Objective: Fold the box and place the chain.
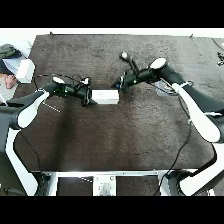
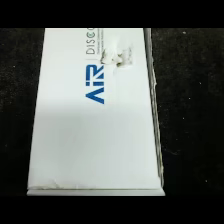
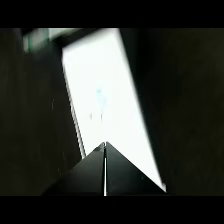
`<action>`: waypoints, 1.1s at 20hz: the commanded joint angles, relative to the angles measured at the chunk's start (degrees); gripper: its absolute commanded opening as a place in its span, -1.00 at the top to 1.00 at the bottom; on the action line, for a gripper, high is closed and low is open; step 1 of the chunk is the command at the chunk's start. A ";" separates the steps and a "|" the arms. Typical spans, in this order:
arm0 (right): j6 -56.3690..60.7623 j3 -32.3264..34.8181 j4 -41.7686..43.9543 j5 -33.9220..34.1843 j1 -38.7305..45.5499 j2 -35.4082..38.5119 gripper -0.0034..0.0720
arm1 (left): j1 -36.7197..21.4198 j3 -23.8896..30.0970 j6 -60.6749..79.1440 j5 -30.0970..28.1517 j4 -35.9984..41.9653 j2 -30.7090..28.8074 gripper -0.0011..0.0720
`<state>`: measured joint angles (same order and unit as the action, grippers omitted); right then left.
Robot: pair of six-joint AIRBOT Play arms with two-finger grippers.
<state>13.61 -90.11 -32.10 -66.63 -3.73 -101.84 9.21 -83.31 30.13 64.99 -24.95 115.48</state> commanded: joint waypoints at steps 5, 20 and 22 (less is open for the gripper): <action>1.88 15.89 6.84 8.28 0.33 24.81 0.93 | -0.02 -0.02 -0.04 0.02 -0.04 -0.02 0.33; 0.61 66.66 12.46 57.86 0.09 59.25 0.93 | -0.52 -0.15 -2.75 0.50 3.39 -0.74 0.95; 0.61 66.66 12.46 57.88 0.09 59.23 0.93 | -1.60 -0.31 -4.87 -1.44 8.24 -3.69 0.96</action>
<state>14.13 -25.15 -20.05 -11.07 -3.60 -43.64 8.54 -83.42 27.90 65.01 -22.09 114.06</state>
